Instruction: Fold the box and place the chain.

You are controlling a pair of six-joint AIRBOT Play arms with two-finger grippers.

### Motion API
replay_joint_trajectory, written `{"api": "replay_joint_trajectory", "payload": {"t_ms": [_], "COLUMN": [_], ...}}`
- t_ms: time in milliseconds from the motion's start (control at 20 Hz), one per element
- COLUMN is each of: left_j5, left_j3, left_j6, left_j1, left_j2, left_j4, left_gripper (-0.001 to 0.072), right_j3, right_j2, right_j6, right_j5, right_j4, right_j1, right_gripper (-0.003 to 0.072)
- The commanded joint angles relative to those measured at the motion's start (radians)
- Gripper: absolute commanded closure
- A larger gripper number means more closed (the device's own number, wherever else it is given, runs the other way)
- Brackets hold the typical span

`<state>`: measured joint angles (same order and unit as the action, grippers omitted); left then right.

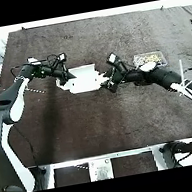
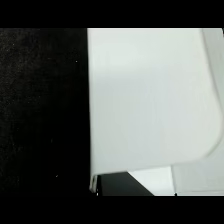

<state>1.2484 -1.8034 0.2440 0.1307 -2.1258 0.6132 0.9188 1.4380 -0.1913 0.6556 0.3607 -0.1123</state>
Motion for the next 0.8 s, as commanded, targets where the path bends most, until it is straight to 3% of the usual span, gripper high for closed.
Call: {"api": "replay_joint_trajectory", "payload": {"t_ms": [0,200,250,350,750], "left_j5": [-0.001,-0.001,-0.001,-0.001,-0.001], "left_j3": [0.0,0.0,0.0,0.0,0.0], "left_j6": [0.0,0.0,0.0,0.0,0.0], "left_j1": [-0.001,-0.001,-0.001,-0.001,-0.001], "left_j2": [-0.001,0.0,0.0,0.0,0.0], "left_j4": [0.0,0.0,0.0,0.0,-0.004], "left_gripper": [0.0697,0.0697,0.0698,0.0697,0.0697], "right_j3": [0.013,0.117,0.136,0.166,0.173], "right_j2": [0.048,0.13,0.144,0.167,0.184], "right_j6": [-0.138,-0.066,-0.053,-0.016,-0.014], "right_j5": [-0.008,0.068,0.075,0.088,0.003], "right_j4": [0.031,0.2,0.231,0.304,0.316], "right_j1": [-0.052,-0.053,-0.053,-0.053,-0.054], "right_gripper": [0.0171,0.0169,0.0118,0.0093,0.0094]}}
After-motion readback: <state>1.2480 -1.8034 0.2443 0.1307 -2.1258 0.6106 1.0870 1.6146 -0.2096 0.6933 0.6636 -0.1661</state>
